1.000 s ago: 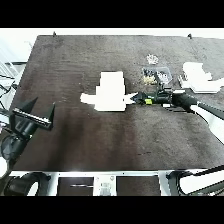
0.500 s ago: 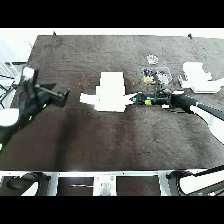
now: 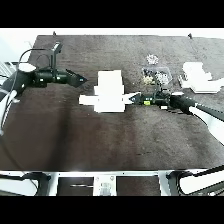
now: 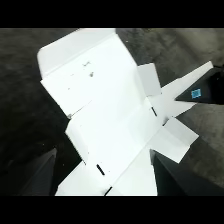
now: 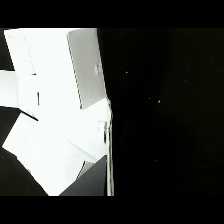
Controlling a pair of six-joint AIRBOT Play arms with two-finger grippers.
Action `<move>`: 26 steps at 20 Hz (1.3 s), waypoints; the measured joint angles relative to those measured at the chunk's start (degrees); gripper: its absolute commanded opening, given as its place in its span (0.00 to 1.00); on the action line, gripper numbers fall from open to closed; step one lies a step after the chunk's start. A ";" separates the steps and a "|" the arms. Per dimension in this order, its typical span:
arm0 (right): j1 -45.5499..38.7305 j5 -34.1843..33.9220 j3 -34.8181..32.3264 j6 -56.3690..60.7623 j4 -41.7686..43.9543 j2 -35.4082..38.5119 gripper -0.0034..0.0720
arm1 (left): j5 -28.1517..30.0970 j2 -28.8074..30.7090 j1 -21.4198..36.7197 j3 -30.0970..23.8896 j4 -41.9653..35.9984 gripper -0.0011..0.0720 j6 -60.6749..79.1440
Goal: Fold the box and place the chain.
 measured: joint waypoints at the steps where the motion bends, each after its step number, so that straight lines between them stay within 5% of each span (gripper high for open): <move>1: 0.31 -0.37 -0.22 -0.42 0.59 0.00 0.05 | -2.05 -2.99 0.15 3.43 0.52 0.92 -1.55; 7: 1.81 -2.27 -0.72 -2.84 2.56 -0.50 0.06 | -10.23 -16.90 0.22 20.48 3.39 0.92 -8.20; 11: 2.03 -2.89 -0.74 -4.22 3.58 -0.98 0.06 | -12.94 -22.84 -1.60 27.23 5.73 0.92 -10.43; 26: 2.32 -3.06 -0.76 -6.14 4.28 -1.20 0.06 | -15.56 -32.54 -5.88 34.51 6.64 0.88 -11.47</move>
